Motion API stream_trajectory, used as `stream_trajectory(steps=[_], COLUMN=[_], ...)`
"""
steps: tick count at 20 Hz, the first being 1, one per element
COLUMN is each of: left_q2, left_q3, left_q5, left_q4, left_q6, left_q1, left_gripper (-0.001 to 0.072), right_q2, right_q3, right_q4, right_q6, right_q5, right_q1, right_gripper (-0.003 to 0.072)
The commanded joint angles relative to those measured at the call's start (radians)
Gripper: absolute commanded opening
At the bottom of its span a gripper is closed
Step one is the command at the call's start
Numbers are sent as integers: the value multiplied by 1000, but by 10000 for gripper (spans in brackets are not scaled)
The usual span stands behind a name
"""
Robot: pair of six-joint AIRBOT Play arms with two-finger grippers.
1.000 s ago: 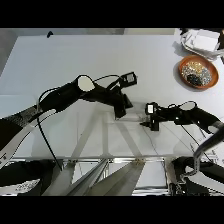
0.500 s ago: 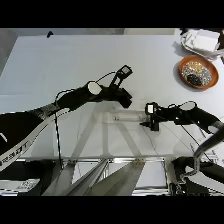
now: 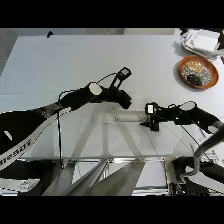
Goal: Fold the box and place the chain.
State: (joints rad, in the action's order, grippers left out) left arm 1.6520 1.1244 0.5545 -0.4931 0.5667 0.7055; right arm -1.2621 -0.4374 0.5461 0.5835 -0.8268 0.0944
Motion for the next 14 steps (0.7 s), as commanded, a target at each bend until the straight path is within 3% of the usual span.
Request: stream_trajectory(steps=[1, 3, 5, 6, 8, 9, 12, 14], left_q2=[-51, -111, -172, -198, -236, -243, -239, -223], left_q3=[0, 0, 0, 0, 0, 0, 0, 0], left_q5=[27, 76, 158, 207, 334, 407, 610, 685], left_q4=[-37, -147, -249, -278, -336, -374, -484, -542], left_q6=[-58, -58, -60, -80, -142, -163, -238, -295], left_q1=[-19, -47, -87, -108, -141, -150, -145, -136], left_gripper=[12, 25, 92, 164, 410, 441, 447, 378], right_q2=[1, 1, 1, 1, 1, 1, 1, 1], right_q3=[0, 0, 0, 0, 0, 0, 0, 0], right_q4=[0, 0, 0, 0, 0, 0, 0, 0], right_q6=[-1, -1, -1, -1, -1, -1, -1, -1], right_q5=[0, 0, 0, 0, 0, 0, 0, 0], right_q1=[0, 0, 0, 0, 0, 0, 0, 0], right_gripper=[413, 413, 413, 413, 413, 413, 413, 413])
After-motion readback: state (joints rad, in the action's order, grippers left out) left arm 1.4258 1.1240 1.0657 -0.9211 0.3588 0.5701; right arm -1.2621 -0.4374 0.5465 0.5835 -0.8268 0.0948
